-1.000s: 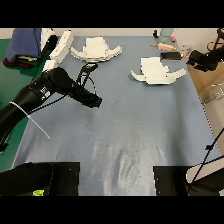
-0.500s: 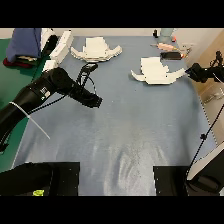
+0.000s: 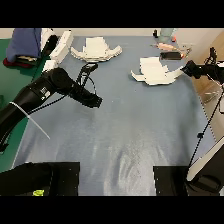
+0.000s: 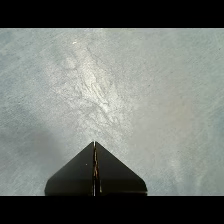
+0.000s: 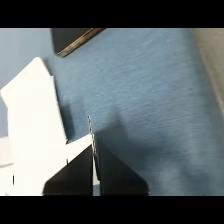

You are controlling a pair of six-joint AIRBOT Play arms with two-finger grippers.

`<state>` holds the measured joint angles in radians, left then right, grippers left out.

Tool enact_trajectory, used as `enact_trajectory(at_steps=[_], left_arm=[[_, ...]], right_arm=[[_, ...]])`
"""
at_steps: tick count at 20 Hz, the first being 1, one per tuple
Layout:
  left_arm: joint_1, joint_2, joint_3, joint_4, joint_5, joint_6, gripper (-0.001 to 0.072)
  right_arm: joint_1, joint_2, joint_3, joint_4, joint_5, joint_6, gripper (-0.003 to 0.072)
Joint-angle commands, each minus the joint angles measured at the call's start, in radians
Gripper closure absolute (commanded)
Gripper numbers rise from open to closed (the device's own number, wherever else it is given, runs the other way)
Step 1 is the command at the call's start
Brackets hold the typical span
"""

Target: Fold the box.

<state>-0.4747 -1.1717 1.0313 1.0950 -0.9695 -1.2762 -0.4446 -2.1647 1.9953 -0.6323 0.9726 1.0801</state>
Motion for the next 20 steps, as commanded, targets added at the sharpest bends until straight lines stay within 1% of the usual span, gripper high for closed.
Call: enact_trajectory(at_steps=[1,3,5,6,8,9,11,15,16,19,20], left_arm=[[0.001,0.001,0.0,0.0,0.0,0.0,0.0694],[0.001,0.001,0.0,0.0,0.0,0.0,0.0694],[0.001,0.001,0.0,0.0,0.0,0.0,0.0694],[0.001,0.001,0.0,0.0,0.0,0.0,0.0694],[0.001,0.001,0.0,0.0,0.0,0.0,0.0694],[0.001,0.001,0.0,0.0,0.0,0.0,0.0694],[0.001,0.001,0.0,0.0,0.0,0.0,0.0694],[0.001,0.001,0.0,0.0,0.0,0.0,0.0694],[0.001,0.001,0.0,0.0,0.0,0.0,0.0694],[0.001,0.001,0.0,0.0,0.0,0.0,0.0694],[0.001,0.001,0.0,0.0,0.0,0.0,0.0694]], right_arm=[[0.004,0.004,0.029,0.041,0.162,-0.005,0.0683],[0.005,0.024,0.029,0.068,0.275,0.006,0.0685],[0.014,0.053,0.02,0.073,0.361,0.055,0.0687],[0.022,0.083,-0.005,0.072,0.389,0.064,0.0687],[0.05,0.171,-0.11,0.075,0.389,0.064,0.0687],[0.069,0.236,-0.192,0.074,0.37,0.063,0.0687],[0.11,0.389,-0.391,0.053,0.283,0.041,0.0687],[0.191,0.743,-0.843,0.027,0.09,0.037,0.0687],[0.216,0.827,-0.946,0.026,0.058,0.038,0.0687],[0.313,1.087,-1.26,0.021,-0.063,0.113,0.0687],[0.348,1.173,-1.357,0.007,-0.114,0.168,0.0687]])
